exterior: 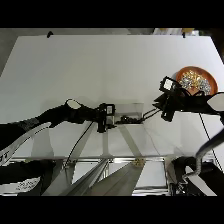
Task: Fold the box and place the chain.
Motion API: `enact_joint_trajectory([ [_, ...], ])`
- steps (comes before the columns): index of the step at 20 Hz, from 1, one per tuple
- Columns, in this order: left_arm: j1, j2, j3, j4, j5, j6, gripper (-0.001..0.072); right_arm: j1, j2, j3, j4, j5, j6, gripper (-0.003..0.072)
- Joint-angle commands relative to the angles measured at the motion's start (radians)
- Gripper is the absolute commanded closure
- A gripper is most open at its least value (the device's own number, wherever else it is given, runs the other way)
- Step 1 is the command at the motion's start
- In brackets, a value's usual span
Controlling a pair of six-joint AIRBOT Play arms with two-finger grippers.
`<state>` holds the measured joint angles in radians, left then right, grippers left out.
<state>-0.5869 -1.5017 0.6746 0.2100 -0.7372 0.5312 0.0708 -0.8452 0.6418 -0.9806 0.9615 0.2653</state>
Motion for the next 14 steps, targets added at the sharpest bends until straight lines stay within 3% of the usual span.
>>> enact_joint_trajectory([
  [1,-0.001,0.001,0.0,0.0,0.0,0.0,0.0315,-0.046,-0.066,-0.001,-0.117,-0.024,-0.002,0.053],
  [5,0.0,0.001,0.0,0.0,0.0,0.0,0.0315,-0.003,-0.199,-0.001,-0.126,-0.077,-0.048,0.0512],
  [7,-0.001,0.001,0.0,0.0,0.0,0.0,0.0315,0.008,-0.254,-0.001,-0.135,-0.097,-0.136,0.0388],
  [8,0.0,0.001,0.0,0.0,0.0,0.0,0.0315,0.009,-0.275,-0.001,-0.147,-0.116,-0.172,0.0374],
  [14,0.0,0.001,0.0,0.0,0.0,0.0,0.0315,0.009,-0.355,-0.001,-0.171,-0.212,-0.222,0.0377],
])
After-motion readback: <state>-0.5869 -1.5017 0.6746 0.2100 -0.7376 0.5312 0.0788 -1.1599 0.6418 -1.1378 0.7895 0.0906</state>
